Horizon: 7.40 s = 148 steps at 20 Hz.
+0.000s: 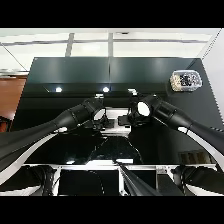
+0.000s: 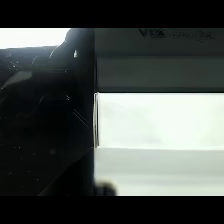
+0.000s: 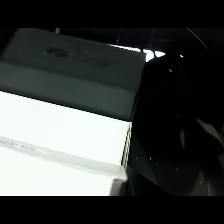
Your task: Fold the box and place the chain.
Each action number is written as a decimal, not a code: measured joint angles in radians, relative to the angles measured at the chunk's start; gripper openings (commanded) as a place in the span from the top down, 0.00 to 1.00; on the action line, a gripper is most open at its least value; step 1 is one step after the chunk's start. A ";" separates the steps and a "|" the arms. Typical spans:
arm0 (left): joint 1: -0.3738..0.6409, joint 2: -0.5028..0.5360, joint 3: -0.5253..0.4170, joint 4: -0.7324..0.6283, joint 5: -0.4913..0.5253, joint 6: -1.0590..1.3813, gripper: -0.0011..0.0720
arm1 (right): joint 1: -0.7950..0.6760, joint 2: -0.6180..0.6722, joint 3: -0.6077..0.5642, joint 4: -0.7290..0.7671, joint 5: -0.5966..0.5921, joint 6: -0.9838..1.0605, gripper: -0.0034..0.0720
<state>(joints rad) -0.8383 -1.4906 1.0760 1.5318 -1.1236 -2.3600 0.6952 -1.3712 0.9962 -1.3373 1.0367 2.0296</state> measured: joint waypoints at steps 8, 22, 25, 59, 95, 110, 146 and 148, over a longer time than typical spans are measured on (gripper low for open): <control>0.000 0.000 0.000 -0.001 -0.003 0.000 0.95 | 0.029 -0.048 0.024 -0.061 0.054 0.100 0.62; 0.000 0.000 0.000 0.000 -0.009 -0.003 0.95 | 0.045 -0.088 0.031 -0.081 0.041 0.179 0.94; 0.000 0.000 0.000 0.003 -0.004 -0.001 0.95 | 0.045 -0.092 0.029 -0.081 0.031 0.177 0.61; 0.000 0.000 0.000 0.001 -0.005 -0.002 0.95 | -0.788 0.062 0.103 -0.278 -0.283 -0.011 0.18; 0.000 0.000 0.000 0.001 -0.004 -0.001 0.95 | -0.992 -0.084 0.705 0.118 0.072 -0.397 0.94; 0.000 0.000 0.000 0.001 -0.003 -0.002 0.95 | -0.961 0.339 0.551 0.525 0.397 -0.777 0.94; 0.000 0.000 0.000 0.001 0.016 -0.001 0.95 | -0.275 0.305 0.104 0.539 0.131 -0.744 0.94; 0.000 0.000 0.000 0.001 0.016 -0.001 0.95 | -0.257 0.266 0.096 0.494 0.127 -0.729 0.94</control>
<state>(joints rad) -0.8383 -1.4910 1.0760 1.5326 -1.1072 -2.3611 0.4381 -1.1049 1.0924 -0.8429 1.1641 1.3010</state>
